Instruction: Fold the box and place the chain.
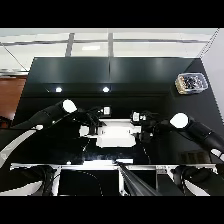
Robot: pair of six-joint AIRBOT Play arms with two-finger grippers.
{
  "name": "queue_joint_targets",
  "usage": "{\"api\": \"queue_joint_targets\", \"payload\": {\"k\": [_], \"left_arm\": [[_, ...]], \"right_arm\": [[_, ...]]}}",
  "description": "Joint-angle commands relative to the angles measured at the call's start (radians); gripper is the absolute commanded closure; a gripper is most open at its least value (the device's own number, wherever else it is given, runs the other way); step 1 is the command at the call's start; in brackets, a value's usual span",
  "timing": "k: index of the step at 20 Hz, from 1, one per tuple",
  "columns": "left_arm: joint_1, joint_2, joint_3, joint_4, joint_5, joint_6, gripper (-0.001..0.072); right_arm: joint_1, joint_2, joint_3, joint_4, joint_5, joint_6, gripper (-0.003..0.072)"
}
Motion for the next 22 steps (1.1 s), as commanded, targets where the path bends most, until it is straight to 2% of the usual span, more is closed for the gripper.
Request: {"api": "queue_joint_targets", "payload": {"k": [1,2,7,9,12,14,20,22], "left_arm": [[0.0,0.0,0.0,0.0,0.0,0.0,0.0688],[0.0,0.0,0.0,0.0,0.0,0.0,0.0688],[0.0,0.0,0.0,0.0,0.003,0.0,0.0688],[0.0,0.0,0.0,0.0,0.003,0.0,0.0688],[0.0,0.0,0.0,0.0,0.003,0.0,0.0688],[0.0,0.0,0.0,0.0,0.002,0.0,0.0688],[0.0,0.0,0.0,0.0,0.001,0.0,0.0688],[0.0,0.0,0.0,0.0,-0.002,0.0,0.0688]], "right_arm": [[-0.054,0.026,-0.005,-0.221,0.122,0.139,0.0042],[-0.053,0.026,-0.006,-0.253,0.154,0.183,0.0049],[0.079,0.026,-0.059,-0.146,0.148,0.191,0.0051],[0.146,0.025,-0.064,-0.09,0.09,0.192,0.005],[0.215,0.025,-0.064,-0.048,-0.073,0.194,0.005],[0.222,0.025,-0.059,-0.003,-0.135,0.194,0.005],[0.2,0.069,-0.014,-0.117,-0.119,0.194,0.005],[0.174,0.074,-0.014,-0.108,-0.113,0.194,0.005]]}}
